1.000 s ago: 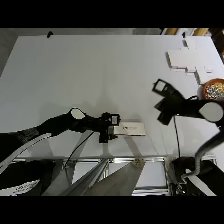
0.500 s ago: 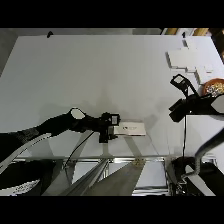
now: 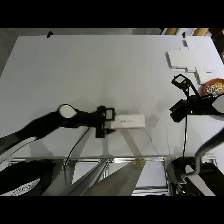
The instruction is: Fold the box and place the chain.
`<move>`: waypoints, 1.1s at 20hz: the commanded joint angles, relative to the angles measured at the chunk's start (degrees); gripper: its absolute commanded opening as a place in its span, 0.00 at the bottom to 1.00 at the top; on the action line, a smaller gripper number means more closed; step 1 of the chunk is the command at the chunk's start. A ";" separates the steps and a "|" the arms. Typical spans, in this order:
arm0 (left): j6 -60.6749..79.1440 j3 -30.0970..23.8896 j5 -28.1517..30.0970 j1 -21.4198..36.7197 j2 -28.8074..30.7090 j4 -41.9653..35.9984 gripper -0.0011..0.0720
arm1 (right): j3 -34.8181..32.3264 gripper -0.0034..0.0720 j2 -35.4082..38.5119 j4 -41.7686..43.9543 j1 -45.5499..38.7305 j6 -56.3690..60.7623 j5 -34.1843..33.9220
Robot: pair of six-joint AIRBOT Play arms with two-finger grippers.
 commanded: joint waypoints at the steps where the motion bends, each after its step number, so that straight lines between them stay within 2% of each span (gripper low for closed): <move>1: -21.70 0.04 3.98 7.34 12.07 14.97 0.15 | 0.00 0.07 0.04 0.00 -0.04 0.02 0.02; 6: -60.19 0.02 3.34 27.28 28.70 44.63 0.16 | 0.00 0.07 0.04 0.00 -0.04 0.02 0.02; 8: -74.79 0.02 0.44 36.22 32.13 55.84 0.16 | 0.00 0.07 0.02 0.00 -0.04 0.02 0.02; 11: -90.79 -0.17 -6.78 49.37 32.24 67.17 0.18 | 0.00 0.07 0.02 0.00 -0.04 0.02 0.02; 12: -94.16 -0.57 -7.89 53.90 31.41 68.35 0.30 | 0.00 0.07 0.04 0.00 -0.04 0.02 0.02; 13: -96.65 -1.07 -8.26 57.94 30.47 68.30 0.33 | 0.00 0.07 0.02 0.00 -0.04 0.02 0.04; 16: -102.07 -1.55 -11.32 67.38 26.14 68.11 0.33 | 0.00 0.07 0.02 0.00 -0.04 0.02 0.02; 19: -104.45 -1.55 -12.85 69.64 22.62 67.93 0.33 | 0.00 0.07 0.04 0.00 -0.04 0.02 0.02; 22: -104.50 -1.55 -13.97 69.66 19.56 67.91 0.46 | 0.00 0.07 0.04 0.00 -0.04 0.02 0.02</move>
